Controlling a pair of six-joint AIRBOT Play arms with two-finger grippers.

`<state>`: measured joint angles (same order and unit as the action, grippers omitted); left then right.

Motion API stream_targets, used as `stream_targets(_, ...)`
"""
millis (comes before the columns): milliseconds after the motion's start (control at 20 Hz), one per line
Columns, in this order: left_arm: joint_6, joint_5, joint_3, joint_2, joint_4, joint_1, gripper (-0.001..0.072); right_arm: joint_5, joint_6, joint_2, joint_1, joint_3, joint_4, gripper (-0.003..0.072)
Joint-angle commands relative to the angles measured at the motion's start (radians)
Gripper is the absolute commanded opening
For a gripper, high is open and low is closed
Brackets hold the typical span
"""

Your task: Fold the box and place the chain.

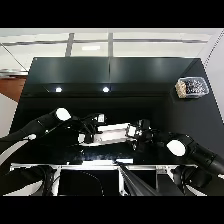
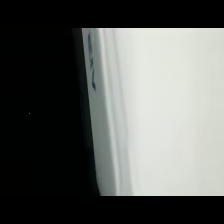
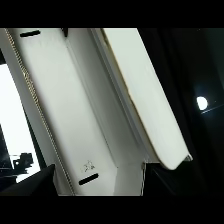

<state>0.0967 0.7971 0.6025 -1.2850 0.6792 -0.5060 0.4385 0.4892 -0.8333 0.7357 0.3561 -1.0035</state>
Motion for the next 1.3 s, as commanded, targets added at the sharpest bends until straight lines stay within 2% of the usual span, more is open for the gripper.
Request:
stream_targets(0,0.000,0.000,0.000,0.000,0.000,0.000,0.0027,-0.019,-0.007,0.000,0.000,0.001,0.000,0.0711)
stream_targets(200,0.000,0.000,0.000,0.000,0.000,0.000,0.0027,-0.021,-0.015,-0.001,-0.005,0.001,0.008,0.0710)
stream_targets(300,0.000,-0.001,0.000,0.000,0.000,0.000,0.0027,-0.029,-0.021,-0.007,-0.005,0.001,0.085,0.0711)
stream_targets(500,0.000,-0.005,0.000,0.000,0.000,0.000,0.0026,0.008,-0.165,-0.024,-0.066,0.003,0.197,0.0710)
stream_targets(700,0.000,-0.008,0.000,0.000,0.000,0.000,0.0026,0.166,-0.488,-0.058,-0.153,0.018,0.379,0.0710)
stream_targets(900,0.000,-0.008,0.000,0.000,0.000,0.000,0.0026,0.195,-0.687,-0.129,-0.174,0.018,0.483,0.0710)
stream_targets(1250,0.000,-0.008,0.000,0.000,0.000,0.000,0.0027,0.240,-0.763,-0.156,-0.174,0.018,0.509,0.0710)
